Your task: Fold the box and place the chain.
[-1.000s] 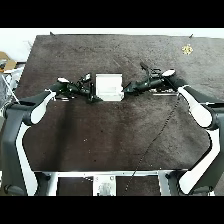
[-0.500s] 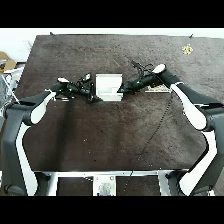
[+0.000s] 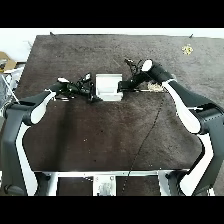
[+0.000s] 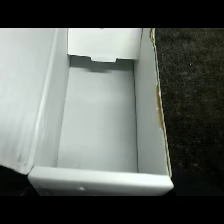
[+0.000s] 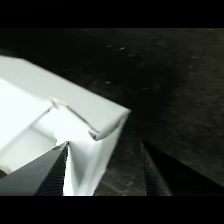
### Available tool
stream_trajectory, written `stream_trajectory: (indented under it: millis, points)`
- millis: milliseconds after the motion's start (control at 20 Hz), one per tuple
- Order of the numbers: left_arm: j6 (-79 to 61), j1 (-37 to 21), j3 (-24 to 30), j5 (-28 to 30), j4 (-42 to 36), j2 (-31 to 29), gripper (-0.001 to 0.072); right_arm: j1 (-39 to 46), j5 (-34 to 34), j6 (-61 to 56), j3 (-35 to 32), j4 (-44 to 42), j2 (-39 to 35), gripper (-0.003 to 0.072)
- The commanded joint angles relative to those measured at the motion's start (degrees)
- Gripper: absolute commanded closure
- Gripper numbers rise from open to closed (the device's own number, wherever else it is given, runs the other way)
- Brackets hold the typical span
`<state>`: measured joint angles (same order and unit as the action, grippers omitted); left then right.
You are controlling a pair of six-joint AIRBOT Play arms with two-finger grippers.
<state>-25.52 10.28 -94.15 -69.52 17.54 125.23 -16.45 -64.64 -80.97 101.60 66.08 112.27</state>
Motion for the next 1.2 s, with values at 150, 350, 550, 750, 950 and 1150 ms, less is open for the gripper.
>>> stream_trajectory:
  millis: [150, 350, 550, 750, 950, 1150]
  points:
    - [0.0, -0.04, 0.0, 0.0, 0.02, 0.02, 0.0297, -6.88, -1.53, -13.92, 4.87, 19.45, 0.02, 0.0266]
    - [0.0, -0.04, 0.0, -0.02, 0.02, 0.02, 0.0297, -9.35, -3.06, -18.95, 4.9, 22.91, 1.01, 0.0262]
    - [0.0, -0.04, 0.0, -0.04, 0.02, 0.02, 0.0297, -9.99, -3.04, -23.45, 4.92, 25.33, 3.02, 0.0264]
    - [0.0, -0.04, 0.0, -0.07, 0.02, 0.02, 0.0297, -10.1, -0.87, -28.17, 4.94, 28.46, 3.19, 0.0364]
    - [0.0, -0.04, 0.0, -0.07, 0.02, 0.02, 0.0297, -10.27, -0.55, -30.34, 4.94, 28.46, 3.19, 0.0365]
    - [0.0, -0.04, 0.0, -0.07, 0.02, 0.02, 0.0297, -10.8, -0.96, -30.53, 4.94, 28.65, 3.8, 0.0372]
